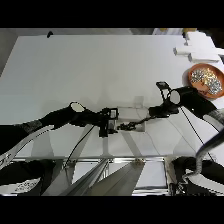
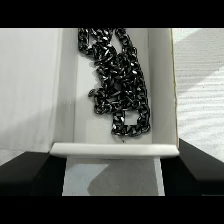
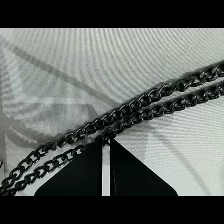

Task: Fold the box and place the chain.

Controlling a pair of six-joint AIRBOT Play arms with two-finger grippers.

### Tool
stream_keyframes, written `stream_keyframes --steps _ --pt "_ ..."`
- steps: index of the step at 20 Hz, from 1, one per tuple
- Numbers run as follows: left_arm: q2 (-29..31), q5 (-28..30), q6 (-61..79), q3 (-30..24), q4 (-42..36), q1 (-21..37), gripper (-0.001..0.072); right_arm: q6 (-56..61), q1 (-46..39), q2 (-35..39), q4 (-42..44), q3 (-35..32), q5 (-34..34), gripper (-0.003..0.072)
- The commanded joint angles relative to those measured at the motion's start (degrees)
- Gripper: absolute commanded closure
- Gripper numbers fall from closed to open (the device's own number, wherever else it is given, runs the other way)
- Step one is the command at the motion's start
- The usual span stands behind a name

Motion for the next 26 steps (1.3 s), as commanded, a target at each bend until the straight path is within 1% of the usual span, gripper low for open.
stream_keyframes --steps 1,3,5,9,12,15,18,20,24,26 --pt "0.00 0.00 0.02 0.02 0.00 0.00 0.0643 -1.99 0.26 0.09 -0.42 -0.09 0.83 0.0672" --pt "0.00 0.00 0.02 0.02 0.00 0.00 0.0643 -3.23 0.26 2.05 -0.79 -0.07 1.73 0.0672" --pt "0.00 0.00 0.02 0.02 0.00 0.00 0.0643 -4.26 0.26 6.01 -1.49 -0.09 3.17 0.0672" --pt "0.00 0.00 0.02 0.02 0.00 0.00 0.0643 -7.13 0.44 18.43 -0.81 -0.09 9.84 0.0672" --pt "0.00 0.00 0.02 0.02 0.02 0.00 0.0643 -7.52 3.32 28.68 0.83 -0.09 14.51 0.0672" --pt "0.00 0.02 0.02 0.02 0.00 0.00 0.0643 -6.99 8.28 37.03 5.57 -0.09 15.10 0.0672" --pt "0.00 0.00 0.02 0.02 0.02 0.00 0.0643 -7.02 12.96 41.29 13.18 -0.09 12.81 0.0672" --pt "0.00 0.02 0.02 0.02 0.00 0.00 0.0643 -7.06 15.80 41.53 17.05 -0.09 8.52 0.0672" --pt "0.00 0.00 0.00 0.02 0.02 0.00 0.0643 -6.99 21.70 40.48 20.00 -0.09 -3.06 0.0672" --pt "0.00 0.00 0.02 0.02 0.00 0.00 0.0643 -6.82 24.02 38.49 20.02 -0.09 -6.03 0.0672"
